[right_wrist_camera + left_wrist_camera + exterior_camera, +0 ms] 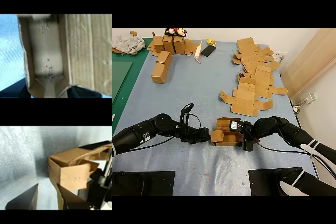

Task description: Fold the box.

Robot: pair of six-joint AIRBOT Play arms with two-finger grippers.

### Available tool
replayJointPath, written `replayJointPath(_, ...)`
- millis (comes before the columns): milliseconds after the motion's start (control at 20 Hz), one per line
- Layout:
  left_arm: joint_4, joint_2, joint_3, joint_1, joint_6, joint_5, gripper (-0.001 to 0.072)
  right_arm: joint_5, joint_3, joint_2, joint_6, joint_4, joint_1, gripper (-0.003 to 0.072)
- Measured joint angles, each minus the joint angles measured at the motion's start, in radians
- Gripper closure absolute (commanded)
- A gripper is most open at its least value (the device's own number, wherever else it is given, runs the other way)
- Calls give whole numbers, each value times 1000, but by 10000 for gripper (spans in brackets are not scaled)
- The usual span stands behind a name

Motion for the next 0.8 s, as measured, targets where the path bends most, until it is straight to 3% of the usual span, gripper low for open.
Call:
replayJointPath(550, -4, 4, 5, 2, 3, -1, 355, 0, 0, 0, 0, 0, 0, 157)
replayJointPath(600, -4, 4, 5, 5, 3, -3, 338, 0, 0, 0, 0, 0, 0, 157)
replayJointPath(650, -5, 6, 5, 9, 3, -6, 252, 0, 0, 0, 0, 0, 0, 157)
replayJointPath(700, -5, 10, 5, 15, 3, -10, 221, 0, 0, 0, 0, 0, 0, 157)
replayJointPath(800, -8, 21, 5, 26, 3, -17, 220, 0, 0, 0, 0, 0, 0, 157)
